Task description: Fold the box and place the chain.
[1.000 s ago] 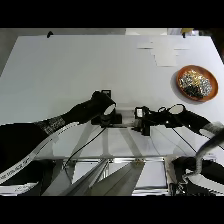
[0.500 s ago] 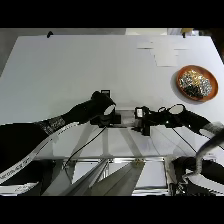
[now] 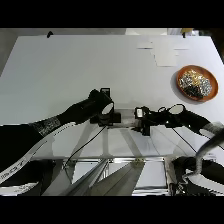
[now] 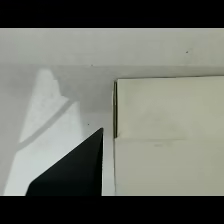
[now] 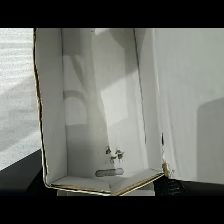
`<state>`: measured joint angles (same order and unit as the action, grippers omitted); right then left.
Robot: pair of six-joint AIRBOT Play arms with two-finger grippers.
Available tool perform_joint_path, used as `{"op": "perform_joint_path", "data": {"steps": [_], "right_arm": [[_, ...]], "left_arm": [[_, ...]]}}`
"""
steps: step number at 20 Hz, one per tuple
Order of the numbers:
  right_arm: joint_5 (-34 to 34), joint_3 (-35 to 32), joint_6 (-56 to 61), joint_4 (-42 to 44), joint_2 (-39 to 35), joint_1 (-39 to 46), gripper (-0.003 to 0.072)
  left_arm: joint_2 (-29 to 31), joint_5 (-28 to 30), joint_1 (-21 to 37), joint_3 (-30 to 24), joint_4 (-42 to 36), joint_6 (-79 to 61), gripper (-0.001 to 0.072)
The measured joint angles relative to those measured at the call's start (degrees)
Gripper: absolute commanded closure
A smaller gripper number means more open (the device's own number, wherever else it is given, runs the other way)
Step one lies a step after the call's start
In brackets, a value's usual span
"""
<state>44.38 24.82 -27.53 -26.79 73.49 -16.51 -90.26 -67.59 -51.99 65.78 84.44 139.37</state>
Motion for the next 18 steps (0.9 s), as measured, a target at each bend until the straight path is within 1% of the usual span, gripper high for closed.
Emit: {"op": "perform_joint_path", "data": {"steps": [2, 3, 5, 7, 11, 12, 13, 14, 15, 18], "right_arm": [[0.00, 0.00, 0.02, 0.00, 0.00, 0.00, 0.0284], [0.00, 0.00, 0.07, 0.02, 0.00, 0.02, 0.0284], [0.00, 0.00, 0.07, 0.04, 0.00, 0.02, 0.0284], [-0.02, 0.00, 0.07, 0.04, 0.00, 0.02, 0.0284], [-0.02, 0.00, 0.04, 0.02, 0.00, 0.00, 0.0284], [-0.02, 0.00, 0.04, 0.04, 0.00, 0.02, 0.0284], [-0.02, 0.00, 0.04, 0.02, 0.00, 0.00, 0.0284], [-0.02, 0.00, 0.04, 0.04, 0.00, 0.02, 0.0284], [-0.04, 0.00, 0.04, 0.04, 0.00, 0.02, 0.0284], [-0.02, 0.00, 0.04, 0.04, 0.00, 0.02, 0.0284]], "left_arm": [[-0.74, 0.15, -0.44, 0.00, -0.50, -0.09, 0.0703], [-0.96, 0.15, -0.59, 0.07, -0.66, 0.09, 0.0706], [-1.20, 0.02, -0.76, 0.11, -0.79, -0.07, 0.0696], [-1.33, 0.24, -0.79, 0.04, -0.81, -0.33, 0.0611], [-0.70, 0.15, -0.50, 0.00, -1.03, -0.55, 0.0592], [-0.15, 0.13, -0.22, 0.02, -1.01, -0.79, 0.0522], [0.44, 0.13, 0.20, 0.00, -1.03, -1.29, 0.0379], [1.38, -0.02, 0.68, 0.02, -1.09, -2.08, 0.0263], [2.34, 0.00, 1.33, 0.00, -1.11, -3.30, 0.0223], [6.08, -0.83, 3.69, 0.00, -1.33, -8.35, 0.0212]]}}
